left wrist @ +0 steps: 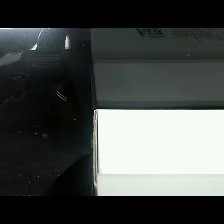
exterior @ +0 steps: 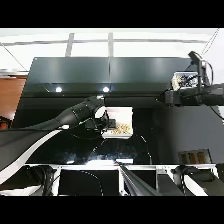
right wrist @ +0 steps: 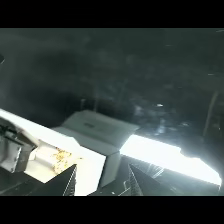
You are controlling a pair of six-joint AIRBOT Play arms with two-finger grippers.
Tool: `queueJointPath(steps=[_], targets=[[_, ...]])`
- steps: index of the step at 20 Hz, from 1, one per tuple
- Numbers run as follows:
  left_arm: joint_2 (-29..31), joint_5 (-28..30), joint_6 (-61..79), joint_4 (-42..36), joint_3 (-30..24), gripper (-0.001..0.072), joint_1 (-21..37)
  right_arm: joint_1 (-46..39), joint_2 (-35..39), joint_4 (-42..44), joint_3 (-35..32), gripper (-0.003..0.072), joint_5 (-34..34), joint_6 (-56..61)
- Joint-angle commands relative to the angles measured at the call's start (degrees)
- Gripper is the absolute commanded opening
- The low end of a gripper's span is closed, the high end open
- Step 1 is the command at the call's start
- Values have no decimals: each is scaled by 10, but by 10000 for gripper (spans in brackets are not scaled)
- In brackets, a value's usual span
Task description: Fold the box and place the chain.
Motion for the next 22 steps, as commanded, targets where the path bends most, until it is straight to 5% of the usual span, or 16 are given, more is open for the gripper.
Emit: queueJointPath(steps=[1,8,11,12,13,19,22], targets=[[1,0,1,-6,1,29,1,-28,10,3,0,387,20,-5],[1,0,-6,-5,5,38,2,-27,10,24,0,386,23,-5],[1,-2,-2,-5,24,285,2,-27,10,24,0,386,23,-5],[2,-6,3,-4,32,503,2,-27,10,24,0,386,23,-5],[6,-13,14,-2,41,585,2,-27,10,24,0,387,23,-5],[116,-110,171,108,59,584,2,-27,10,23,0,387,23,-5],[198,-135,244,167,23,584,28,-27,10,23,0,386,23,-5]])
